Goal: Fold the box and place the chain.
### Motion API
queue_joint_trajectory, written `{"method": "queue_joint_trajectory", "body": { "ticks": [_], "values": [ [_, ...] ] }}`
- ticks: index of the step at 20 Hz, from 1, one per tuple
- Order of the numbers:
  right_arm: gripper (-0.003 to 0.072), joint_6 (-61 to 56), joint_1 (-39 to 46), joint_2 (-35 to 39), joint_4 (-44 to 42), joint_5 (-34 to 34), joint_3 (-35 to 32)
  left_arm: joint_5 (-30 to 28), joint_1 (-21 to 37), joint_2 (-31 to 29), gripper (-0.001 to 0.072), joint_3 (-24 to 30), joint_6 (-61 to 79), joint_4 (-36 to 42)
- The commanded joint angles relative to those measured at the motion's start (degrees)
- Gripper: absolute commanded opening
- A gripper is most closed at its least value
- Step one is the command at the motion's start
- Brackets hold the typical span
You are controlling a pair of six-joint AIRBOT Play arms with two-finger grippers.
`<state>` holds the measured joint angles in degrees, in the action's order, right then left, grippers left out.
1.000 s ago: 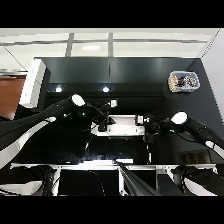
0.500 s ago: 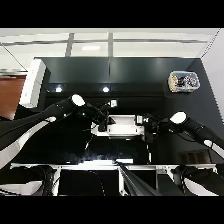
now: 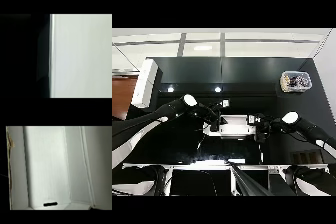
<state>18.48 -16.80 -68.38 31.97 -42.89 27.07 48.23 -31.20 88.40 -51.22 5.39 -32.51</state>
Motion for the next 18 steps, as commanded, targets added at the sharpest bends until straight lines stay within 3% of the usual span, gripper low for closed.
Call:
{"method": "queue_joint_trajectory", "body": {
  "ticks": [1, 7, 12, 14, 18],
  "values": [
    [0.0573, 0.0, 0.0, 0.0, 0.0, 0.1, 0.0, 0.0, 0.0, 0.0, 0.0025, 0.0, -0.1, 0.0],
    [0.0546, 0.0, 0.0, 0.0, 0.0, 0.3, 0.0, 0.0, 0.0, -0.2, 0.0052, -0.3, -0.1, 0.0],
    [0.0545, -0.1, 0.0, 0.0, 0.0, 1.0, 0.0, 0.5, 0.8, -7.1, 0.0573, -0.5, -7.2, -4.9],
    [0.0546, -0.1, 0.0, 0.0, 0.0, 1.9, 0.0, 2.1, 1.2, -11.1, 0.0625, -0.5, -14.8, -12.5],
    [0.0546, 0.0, 0.0, 0.0, 0.0, 2.6, 0.0, 8.8, 1.4, -18.1, 0.0624, -0.5, -33.5, -26.0]
  ]
}}
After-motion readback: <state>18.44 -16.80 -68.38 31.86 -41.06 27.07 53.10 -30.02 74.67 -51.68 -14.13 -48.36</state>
